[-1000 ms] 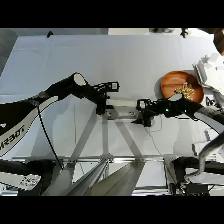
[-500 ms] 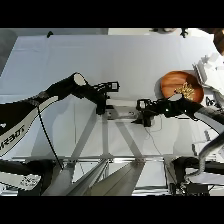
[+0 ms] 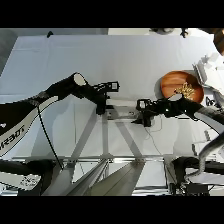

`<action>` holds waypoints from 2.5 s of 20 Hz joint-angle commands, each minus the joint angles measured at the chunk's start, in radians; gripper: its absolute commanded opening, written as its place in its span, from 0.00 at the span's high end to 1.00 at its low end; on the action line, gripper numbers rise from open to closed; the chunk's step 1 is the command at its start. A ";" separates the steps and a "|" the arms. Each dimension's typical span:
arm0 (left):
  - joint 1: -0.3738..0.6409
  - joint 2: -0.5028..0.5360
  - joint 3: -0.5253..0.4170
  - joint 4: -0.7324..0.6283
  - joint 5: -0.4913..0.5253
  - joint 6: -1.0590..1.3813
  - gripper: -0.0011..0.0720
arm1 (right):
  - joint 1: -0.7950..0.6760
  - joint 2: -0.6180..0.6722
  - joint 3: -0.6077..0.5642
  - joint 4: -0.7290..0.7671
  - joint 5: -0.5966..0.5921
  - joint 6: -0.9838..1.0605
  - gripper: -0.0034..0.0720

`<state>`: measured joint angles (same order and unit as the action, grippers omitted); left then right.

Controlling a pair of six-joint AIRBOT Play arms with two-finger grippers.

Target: Fold the box and place the chain.

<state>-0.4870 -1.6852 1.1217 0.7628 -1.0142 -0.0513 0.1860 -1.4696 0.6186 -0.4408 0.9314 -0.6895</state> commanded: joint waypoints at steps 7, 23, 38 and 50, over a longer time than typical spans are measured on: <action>0.000 0.000 0.000 -0.011 0.000 -0.001 0.98 | 0.001 0.000 0.001 0.000 0.000 0.000 0.26; 0.000 0.000 0.000 -0.011 0.006 0.000 0.98 | 0.001 0.000 0.001 0.000 0.000 0.000 0.26; 0.003 0.026 0.000 0.013 -0.017 -0.001 0.50 | 0.001 0.000 0.001 0.000 0.000 0.000 0.26; 0.129 0.126 0.000 0.032 -0.119 -0.096 0.07 | 0.001 0.000 0.001 0.000 0.000 0.000 0.26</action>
<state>-0.3965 -1.5978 1.1206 0.7815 -1.0950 -0.1333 0.1867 -1.4700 0.6189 -0.4393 0.9287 -0.6861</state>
